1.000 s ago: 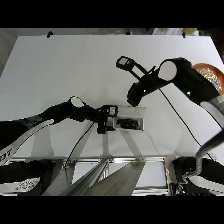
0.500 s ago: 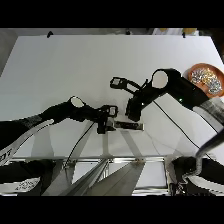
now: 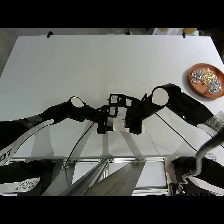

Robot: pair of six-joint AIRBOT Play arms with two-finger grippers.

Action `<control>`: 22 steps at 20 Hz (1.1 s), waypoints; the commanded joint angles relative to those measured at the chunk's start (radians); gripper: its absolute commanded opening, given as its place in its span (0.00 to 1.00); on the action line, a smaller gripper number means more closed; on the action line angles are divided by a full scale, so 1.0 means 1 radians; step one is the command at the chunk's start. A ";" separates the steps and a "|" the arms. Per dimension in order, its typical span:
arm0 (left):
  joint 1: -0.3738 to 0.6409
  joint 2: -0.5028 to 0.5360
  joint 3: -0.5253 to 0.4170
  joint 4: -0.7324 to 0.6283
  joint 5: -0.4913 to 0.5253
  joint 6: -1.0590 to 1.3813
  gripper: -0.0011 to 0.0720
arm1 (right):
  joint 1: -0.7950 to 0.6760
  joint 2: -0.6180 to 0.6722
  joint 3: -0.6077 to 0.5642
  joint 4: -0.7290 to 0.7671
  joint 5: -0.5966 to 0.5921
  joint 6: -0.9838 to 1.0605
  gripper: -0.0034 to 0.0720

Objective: Fold the box and place the chain.

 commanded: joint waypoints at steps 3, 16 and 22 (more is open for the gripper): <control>0.000 0.001 0.000 0.000 0.000 0.000 0.36 | 0.018 0.005 -0.013 -0.084 -0.077 0.056 0.44; 0.000 0.001 0.000 0.000 0.000 0.000 0.36 | 0.032 0.005 -0.053 -0.097 -0.097 0.069 0.32; 0.000 0.001 0.000 0.000 0.000 0.000 0.36 | 0.032 0.036 -0.077 -0.067 -0.102 0.068 0.45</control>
